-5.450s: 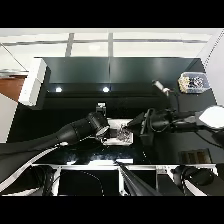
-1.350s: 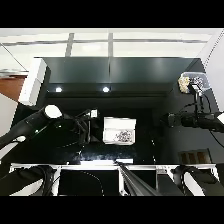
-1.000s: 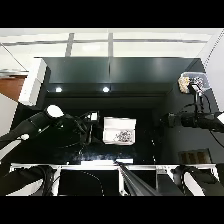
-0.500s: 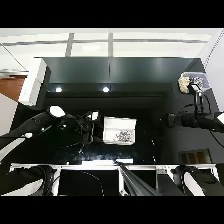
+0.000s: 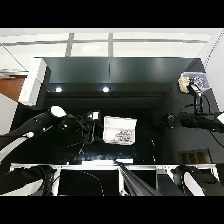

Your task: Fold the box and place the chain.

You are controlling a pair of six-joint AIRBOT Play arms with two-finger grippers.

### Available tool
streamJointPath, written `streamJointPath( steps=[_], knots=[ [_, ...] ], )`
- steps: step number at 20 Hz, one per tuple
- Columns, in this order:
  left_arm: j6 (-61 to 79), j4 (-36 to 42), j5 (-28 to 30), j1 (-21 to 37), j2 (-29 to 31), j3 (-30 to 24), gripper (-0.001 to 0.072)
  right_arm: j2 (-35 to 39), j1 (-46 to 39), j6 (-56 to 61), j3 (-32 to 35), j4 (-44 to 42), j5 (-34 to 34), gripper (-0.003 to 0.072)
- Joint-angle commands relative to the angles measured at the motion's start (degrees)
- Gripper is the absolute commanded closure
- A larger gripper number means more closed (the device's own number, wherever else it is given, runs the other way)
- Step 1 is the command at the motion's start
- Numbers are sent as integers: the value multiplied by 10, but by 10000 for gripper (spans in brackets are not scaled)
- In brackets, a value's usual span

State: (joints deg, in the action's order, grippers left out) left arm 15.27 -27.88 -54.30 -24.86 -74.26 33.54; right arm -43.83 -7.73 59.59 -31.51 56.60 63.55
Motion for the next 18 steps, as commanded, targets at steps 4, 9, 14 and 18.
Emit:
streamJointPath(
  steps=[4, 9, 14, 18],
  knots=[
    [-4, -10, 14, -20, 0, 1, 13, 0, 0, 0, 0, 0, -8, 0],
    [-7, -19, 18, -29, 0, 2, 322, -1, 24, -18, 0, -41, -18, -7],
    [-7, -23, 18, -31, 0, 2, 339, -44, 157, 9, -60, -98, -118, -31],
    [-7, -23, 18, -31, 0, 2, 339, -112, 228, 6, -81, -101, -141, -29]
  ],
)
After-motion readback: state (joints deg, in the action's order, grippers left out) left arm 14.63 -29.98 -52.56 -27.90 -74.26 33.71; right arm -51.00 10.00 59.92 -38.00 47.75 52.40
